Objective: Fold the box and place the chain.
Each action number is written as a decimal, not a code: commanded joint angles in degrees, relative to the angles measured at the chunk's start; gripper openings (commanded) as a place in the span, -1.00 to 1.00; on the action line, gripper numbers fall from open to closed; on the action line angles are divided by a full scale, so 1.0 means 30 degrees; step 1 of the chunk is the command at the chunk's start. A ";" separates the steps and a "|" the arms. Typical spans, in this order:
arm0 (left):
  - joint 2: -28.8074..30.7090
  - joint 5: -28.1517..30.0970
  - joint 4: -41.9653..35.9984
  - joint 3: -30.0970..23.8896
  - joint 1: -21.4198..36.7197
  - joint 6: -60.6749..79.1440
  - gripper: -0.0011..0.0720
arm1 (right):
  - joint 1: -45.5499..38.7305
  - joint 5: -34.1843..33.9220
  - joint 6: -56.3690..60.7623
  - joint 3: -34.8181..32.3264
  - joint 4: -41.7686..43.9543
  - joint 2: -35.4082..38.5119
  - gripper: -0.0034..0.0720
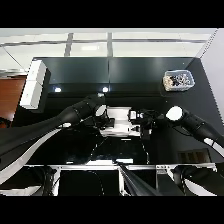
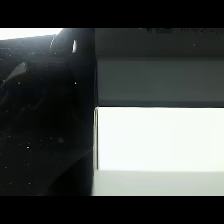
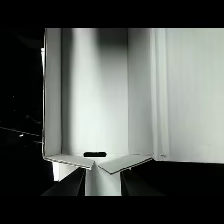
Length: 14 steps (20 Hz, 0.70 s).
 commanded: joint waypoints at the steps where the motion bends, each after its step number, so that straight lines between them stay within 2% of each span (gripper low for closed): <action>1: 0.0007 0.0044 0.0000 0.0015 0.0000 0.0000 -0.90 | 0.0255 0.0080 0.0007 -0.0007 0.1290 -0.0175 -0.27; 5: 0.0007 0.0044 -0.0007 0.0015 -0.0007 0.0000 -0.91 | 0.0765 -0.0262 0.0000 -0.0007 0.4473 -0.1253 -0.27; 11: 0.0007 0.0029 0.0000 0.0015 0.0000 0.0000 -0.90 | 0.0874 -0.0874 0.0517 -0.0007 0.4524 -0.1654 -0.26; 12: 0.0007 0.0036 -0.0007 0.0015 0.0000 0.0000 -0.91 | 0.0874 -0.0962 0.0517 -0.0007 0.4524 -0.1654 0.29; 13: 0.0007 0.0036 -0.0007 0.0015 -0.0007 -0.0007 -0.91 | 0.0867 -0.0998 0.0561 -0.0007 0.4510 -0.1654 0.44; 14: 0.0007 0.0036 -0.0007 0.0015 -0.0007 -0.0007 -0.90 | 0.0867 -0.1064 0.0750 -0.0007 0.4386 -0.1654 0.45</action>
